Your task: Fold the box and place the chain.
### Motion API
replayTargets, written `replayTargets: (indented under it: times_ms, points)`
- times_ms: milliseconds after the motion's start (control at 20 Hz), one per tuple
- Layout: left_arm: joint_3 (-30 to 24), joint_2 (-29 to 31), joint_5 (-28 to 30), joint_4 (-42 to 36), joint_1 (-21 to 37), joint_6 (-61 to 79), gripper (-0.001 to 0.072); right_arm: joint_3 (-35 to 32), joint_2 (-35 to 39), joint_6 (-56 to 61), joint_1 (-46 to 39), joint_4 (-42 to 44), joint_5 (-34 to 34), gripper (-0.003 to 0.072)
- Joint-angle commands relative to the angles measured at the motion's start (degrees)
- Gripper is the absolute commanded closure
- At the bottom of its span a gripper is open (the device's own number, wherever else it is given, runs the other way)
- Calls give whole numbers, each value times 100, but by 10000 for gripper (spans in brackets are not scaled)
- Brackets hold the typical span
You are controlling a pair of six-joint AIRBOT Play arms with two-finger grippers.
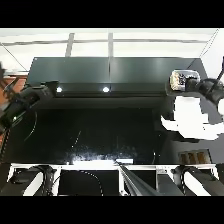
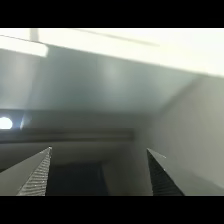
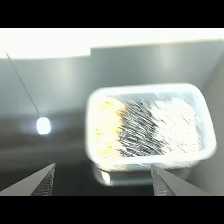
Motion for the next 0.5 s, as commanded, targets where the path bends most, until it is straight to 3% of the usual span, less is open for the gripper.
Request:
replayTargets:
  times_ms: [0,200,300,450]
  points:
    - [848,-960,-601,1158,-356,-162,-10,1453,-1139,103,-1023,-216,2046,-34]
    - [1591,-1386,-1891,4096,-334,-2579,-8,2190,-1281,1091,-2577,-599,2227,-34]
    - [1587,-1388,-2050,4592,-214,-3093,-7,2229,-1298,1110,-3388,-649,2210,-34]
    - [1589,-1388,-2251,4586,-94,-3093,-5,2371,-1453,1718,-4470,-678,2699,-34]
